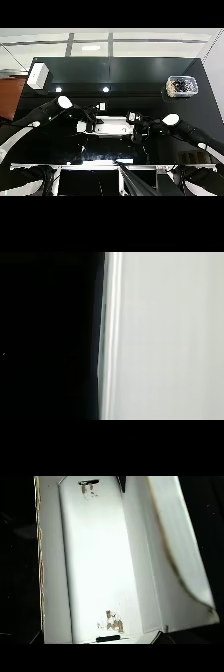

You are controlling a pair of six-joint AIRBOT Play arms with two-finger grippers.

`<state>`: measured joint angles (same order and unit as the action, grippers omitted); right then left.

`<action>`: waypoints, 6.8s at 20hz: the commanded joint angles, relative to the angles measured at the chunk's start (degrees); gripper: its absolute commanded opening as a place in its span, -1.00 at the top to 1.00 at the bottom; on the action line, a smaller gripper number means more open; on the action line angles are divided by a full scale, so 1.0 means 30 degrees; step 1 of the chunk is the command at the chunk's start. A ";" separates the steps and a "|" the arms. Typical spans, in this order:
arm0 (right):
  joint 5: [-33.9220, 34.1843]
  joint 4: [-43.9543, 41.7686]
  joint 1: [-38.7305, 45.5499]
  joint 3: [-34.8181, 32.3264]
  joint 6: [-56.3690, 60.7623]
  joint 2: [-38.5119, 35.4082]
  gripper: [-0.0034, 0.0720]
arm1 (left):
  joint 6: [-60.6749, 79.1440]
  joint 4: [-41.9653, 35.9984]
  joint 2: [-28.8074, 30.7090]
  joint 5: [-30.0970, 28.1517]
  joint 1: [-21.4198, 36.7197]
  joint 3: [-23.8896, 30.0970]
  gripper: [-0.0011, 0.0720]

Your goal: Fold the box and place the chain.

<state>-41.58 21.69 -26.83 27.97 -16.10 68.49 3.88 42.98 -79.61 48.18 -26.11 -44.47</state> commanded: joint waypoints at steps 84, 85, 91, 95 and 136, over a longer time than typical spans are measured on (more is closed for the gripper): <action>0.1049 0.4226 -0.1093 -0.0007 0.2514 0.0335 -0.53 | -0.6244 0.4211 0.8750 0.5654 0.5042 0.3621 -0.70; 0.1049 0.4226 -0.1093 -0.0007 0.2514 0.0335 -0.53 | -0.4641 0.3803 0.8699 0.4954 0.4765 0.4226 -0.72; 0.1049 0.4226 -0.1093 -0.0007 0.2514 0.0335 -0.53 | -0.2149 0.1428 0.7526 -0.1078 0.1617 0.5741 -0.72; 0.1049 0.4226 -0.1093 -0.0007 0.2514 0.0342 -0.53 | -0.1800 0.1370 0.6375 -0.1654 0.0321 0.5734 -0.71; 0.1056 0.4226 -0.1093 -0.0007 0.2514 0.0335 -0.53 | -0.1421 -0.3002 0.4393 -0.2390 -0.1727 0.5413 0.02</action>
<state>-38.39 34.37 -30.04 27.97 -8.56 69.47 -0.30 33.87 -66.39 38.87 -31.24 -28.16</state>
